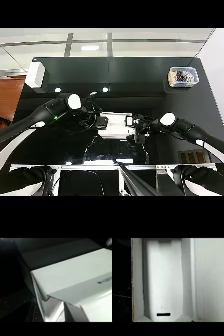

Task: Fold the box and place the chain.

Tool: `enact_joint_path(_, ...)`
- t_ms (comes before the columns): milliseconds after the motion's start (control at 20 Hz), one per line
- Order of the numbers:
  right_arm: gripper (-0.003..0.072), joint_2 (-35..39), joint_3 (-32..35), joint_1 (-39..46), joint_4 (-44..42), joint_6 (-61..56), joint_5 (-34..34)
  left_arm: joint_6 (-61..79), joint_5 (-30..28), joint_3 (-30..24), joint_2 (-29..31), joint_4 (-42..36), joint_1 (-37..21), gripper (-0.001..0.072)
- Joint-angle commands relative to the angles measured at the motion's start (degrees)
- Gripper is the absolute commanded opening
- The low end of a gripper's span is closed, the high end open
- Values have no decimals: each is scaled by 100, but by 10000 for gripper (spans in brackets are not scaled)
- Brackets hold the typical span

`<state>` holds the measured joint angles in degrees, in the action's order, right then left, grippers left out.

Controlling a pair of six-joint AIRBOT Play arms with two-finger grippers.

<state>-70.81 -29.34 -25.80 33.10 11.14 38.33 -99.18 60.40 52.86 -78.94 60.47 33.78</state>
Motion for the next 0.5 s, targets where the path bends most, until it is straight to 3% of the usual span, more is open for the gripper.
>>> enact_joint_path(0,126,-4,0,-2,-2,0,2,-225,-61,7,-17,177,37,401)
enact_joint_path(150,126,-2,0,-2,0,0,2,-601,-15,7,-17,501,103,401)
enact_joint_path(450,126,-2,0,-2,-2,0,2,-1617,-190,13,-20,1464,761,401)
